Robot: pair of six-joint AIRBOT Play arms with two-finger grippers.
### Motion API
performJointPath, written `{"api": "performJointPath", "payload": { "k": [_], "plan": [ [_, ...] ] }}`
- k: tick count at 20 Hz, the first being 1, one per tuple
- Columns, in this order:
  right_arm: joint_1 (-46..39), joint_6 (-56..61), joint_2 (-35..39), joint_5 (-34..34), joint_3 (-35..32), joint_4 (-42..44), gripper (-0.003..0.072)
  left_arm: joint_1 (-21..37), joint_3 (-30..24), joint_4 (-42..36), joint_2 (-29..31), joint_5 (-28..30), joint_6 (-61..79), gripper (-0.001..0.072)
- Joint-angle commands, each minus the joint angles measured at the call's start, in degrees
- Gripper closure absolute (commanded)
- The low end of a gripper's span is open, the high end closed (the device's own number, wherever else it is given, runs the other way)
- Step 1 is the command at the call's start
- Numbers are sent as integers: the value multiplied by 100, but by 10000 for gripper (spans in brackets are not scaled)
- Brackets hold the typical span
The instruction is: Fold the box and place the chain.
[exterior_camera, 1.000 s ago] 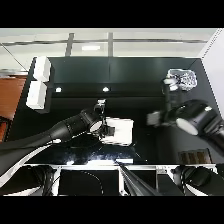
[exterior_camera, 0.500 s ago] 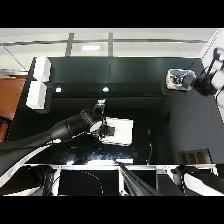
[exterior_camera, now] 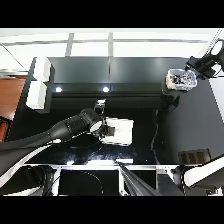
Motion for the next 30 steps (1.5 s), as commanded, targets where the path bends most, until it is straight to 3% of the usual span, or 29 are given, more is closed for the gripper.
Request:
{"api": "performJointPath", "payload": {
  "k": [1,8,10,13,14,19,26,30],
  "plan": [
    [-52,245,-664,120,452,-59,-15,2,2,-4,-4,2,2,683],
    [-63,245,-966,-138,452,-181,-12,2,2,-2,-4,4,2,683],
    [-61,240,-999,-144,452,-179,118,2,2,-4,-4,4,2,683],
    [-63,-11,-966,-28,494,-31,572,2,2,-4,-4,2,2,683],
    [-61,-190,-922,28,525,33,636,4,2,-4,-4,0,2,683],
    [-118,-1064,-186,116,527,31,638,4,2,-4,-4,0,2,683],
    [-361,-2157,1589,151,555,450,639,2,2,-4,-4,2,2,683],
    [-382,-2959,2632,837,546,1419,639,2,2,-9,-4,2,2,683]
  ]
}}
